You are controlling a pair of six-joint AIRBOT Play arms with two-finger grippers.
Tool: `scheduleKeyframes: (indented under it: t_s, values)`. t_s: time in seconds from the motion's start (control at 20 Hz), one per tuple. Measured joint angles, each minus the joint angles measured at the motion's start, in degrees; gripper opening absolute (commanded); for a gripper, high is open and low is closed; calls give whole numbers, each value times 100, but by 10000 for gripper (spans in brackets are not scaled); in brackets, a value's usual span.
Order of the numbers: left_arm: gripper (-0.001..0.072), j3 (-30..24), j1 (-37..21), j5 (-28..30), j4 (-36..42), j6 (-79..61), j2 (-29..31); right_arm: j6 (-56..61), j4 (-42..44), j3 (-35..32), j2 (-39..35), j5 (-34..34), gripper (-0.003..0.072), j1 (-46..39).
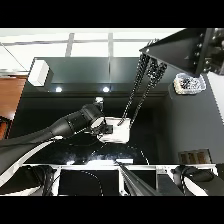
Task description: Fold the box and place the chain.
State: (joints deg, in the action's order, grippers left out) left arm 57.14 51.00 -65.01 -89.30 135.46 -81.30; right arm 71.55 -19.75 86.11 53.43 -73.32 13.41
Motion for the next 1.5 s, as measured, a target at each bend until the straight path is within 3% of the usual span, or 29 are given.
scheduleKeyframes:
  t_s: [0.4, 0.65, 1.0, 1.5]
  values:
    - [28, 0, 0, 0, 0, 0, 0, 2, 192, 190, 2, 232, 5, 2]
    - [28, 0, 0, 0, 0, 0, 0, 210, -463, 83, 15, 177, 6, 376]
    - [28, 0, 0, 0, 0, -2, 0, 503, -1244, -538, 107, 304, 6, 951]
    - [28, 0, 0, 2, 0, -2, 0, 627, -1453, -1996, 129, 380, 6, 1025]
